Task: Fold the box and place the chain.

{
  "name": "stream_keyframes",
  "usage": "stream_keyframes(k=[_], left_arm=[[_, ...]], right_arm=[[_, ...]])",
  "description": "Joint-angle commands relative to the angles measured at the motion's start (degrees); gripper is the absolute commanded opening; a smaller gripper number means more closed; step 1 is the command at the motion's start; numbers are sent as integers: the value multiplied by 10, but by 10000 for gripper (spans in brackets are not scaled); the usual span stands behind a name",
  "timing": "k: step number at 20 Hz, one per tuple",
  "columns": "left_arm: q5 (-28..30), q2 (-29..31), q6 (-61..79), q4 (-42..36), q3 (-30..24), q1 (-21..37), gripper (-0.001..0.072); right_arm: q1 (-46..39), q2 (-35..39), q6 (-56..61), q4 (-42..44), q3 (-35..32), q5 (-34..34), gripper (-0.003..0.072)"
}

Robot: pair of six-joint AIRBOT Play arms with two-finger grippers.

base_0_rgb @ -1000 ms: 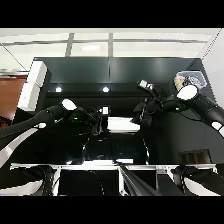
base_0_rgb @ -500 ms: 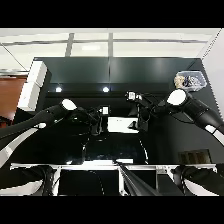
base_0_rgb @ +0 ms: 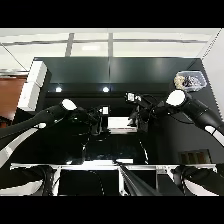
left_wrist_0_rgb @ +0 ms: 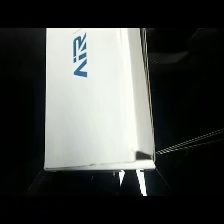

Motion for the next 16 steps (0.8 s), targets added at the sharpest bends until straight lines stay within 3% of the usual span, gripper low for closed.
stream_keyframes(k=[1, 7, 9, 16], left_arm=[[0, 0, 0, 0, 0, 0, 435], [0, 0, 0, 0, 0, 0, 434], [0, 0, 0, 0, 0, 0, 435], [0, 0, 0, 0, 0, 0, 435]], right_arm=[[0, 0, 2, -3, 0, 3, 294], [0, -1, 10, -8, 0, -12, 293], [1, -1, 10, -8, 0, -12, 186], [1, -1, 18, -8, 0, -1, 205]])
